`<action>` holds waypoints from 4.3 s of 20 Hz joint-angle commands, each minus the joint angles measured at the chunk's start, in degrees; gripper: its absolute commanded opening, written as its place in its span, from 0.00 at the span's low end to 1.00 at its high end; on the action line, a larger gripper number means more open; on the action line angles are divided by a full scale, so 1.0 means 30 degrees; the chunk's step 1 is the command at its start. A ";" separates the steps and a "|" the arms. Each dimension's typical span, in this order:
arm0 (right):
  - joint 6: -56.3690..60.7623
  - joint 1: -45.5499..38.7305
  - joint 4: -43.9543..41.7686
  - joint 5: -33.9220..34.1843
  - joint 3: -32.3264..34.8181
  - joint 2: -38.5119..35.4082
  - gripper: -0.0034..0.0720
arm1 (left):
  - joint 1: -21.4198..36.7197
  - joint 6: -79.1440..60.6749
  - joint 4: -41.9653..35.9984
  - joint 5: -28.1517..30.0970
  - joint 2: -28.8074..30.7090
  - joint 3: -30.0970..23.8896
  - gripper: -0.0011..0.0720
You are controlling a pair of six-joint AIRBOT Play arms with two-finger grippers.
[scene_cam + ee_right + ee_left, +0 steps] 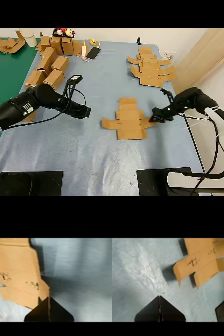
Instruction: Fold the box.
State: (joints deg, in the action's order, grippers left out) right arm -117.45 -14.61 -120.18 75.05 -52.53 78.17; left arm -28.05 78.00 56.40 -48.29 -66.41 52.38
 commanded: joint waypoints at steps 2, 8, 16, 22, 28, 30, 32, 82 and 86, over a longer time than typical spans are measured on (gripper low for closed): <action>-0.0372 0.3330 -0.2776 -0.0634 0.0270 -0.1144 0.05 | 0.2266 -0.0211 -0.0882 -0.2572 -0.0015 0.0015 0.03; -0.0379 0.6943 -0.3351 -0.4860 0.4947 -0.6470 0.04 | 0.5464 -0.5894 -0.5654 -0.6426 -0.0656 0.0007 0.03; -0.0291 0.9027 -0.3322 -0.6018 0.8080 -1.0185 0.04 | 0.6164 -0.9231 -0.7038 -0.6280 -0.3563 0.0015 0.03; -0.0080 1.0440 -0.3395 -0.7184 0.8218 -1.0244 0.04 | 0.6135 -0.9777 -0.6790 -0.4772 -0.3672 0.0015 0.96; 0.0160 1.0863 -0.3344 -0.7861 0.8218 -1.0207 0.04 | 0.6127 -1.0273 -0.7315 -0.5173 -0.4976 -0.0007 0.96; 0.0197 1.0863 -0.3322 -0.7861 0.8218 -1.0207 0.04 | 0.6127 -1.1817 -0.9187 -0.5756 -0.5661 -0.0007 0.96; 0.0204 1.0863 -0.3308 -0.7861 0.8218 -1.0200 0.05 | 0.6120 -1.3406 -1.1322 -0.6222 -0.6244 -0.0029 0.96; 0.8517 0.7366 0.2208 -1.0061 0.6237 -0.9967 0.52 | 0.1523 -2.6869 -1.2021 -0.3650 -0.6630 0.0670 0.03; 0.8517 0.7366 0.2266 -1.0069 0.6237 -0.9967 0.52 | 0.1260 -2.7059 -1.2546 -0.3155 -0.6302 0.0503 0.03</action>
State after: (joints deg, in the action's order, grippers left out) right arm -91.94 7.51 -113.47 45.04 -33.78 48.23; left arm -23.79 -2.28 19.86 -59.24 -85.95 54.22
